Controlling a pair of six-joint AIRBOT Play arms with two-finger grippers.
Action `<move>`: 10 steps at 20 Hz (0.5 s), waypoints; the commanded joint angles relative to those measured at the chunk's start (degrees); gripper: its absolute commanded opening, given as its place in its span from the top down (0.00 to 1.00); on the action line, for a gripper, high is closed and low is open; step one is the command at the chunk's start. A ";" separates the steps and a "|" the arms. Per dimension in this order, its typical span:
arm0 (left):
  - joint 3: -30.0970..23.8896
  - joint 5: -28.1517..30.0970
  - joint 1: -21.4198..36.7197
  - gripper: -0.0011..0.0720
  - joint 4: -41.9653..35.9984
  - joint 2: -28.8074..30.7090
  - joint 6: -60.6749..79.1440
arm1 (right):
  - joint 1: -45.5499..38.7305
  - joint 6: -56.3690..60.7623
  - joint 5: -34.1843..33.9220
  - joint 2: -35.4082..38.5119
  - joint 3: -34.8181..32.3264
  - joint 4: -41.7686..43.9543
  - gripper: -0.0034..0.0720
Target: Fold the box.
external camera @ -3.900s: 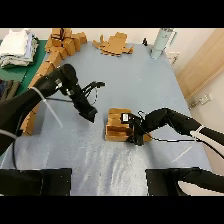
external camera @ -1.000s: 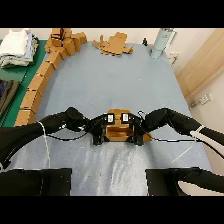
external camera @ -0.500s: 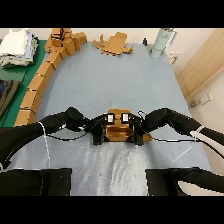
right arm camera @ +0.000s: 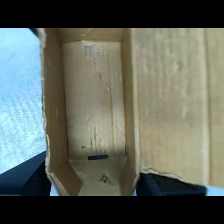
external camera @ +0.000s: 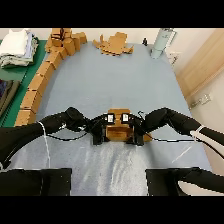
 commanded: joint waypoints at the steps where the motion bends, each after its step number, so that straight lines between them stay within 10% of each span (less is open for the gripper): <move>1: 0.04 -0.26 0.02 0.38 0.09 -0.02 0.04 | -0.04 0.04 -0.44 1.40 0.72 -0.39 0.01; 10: 0.04 -0.26 0.02 0.38 0.09 -0.02 0.04 | -1.36 12.02 -5.46 12.74 0.76 -12.68 0.01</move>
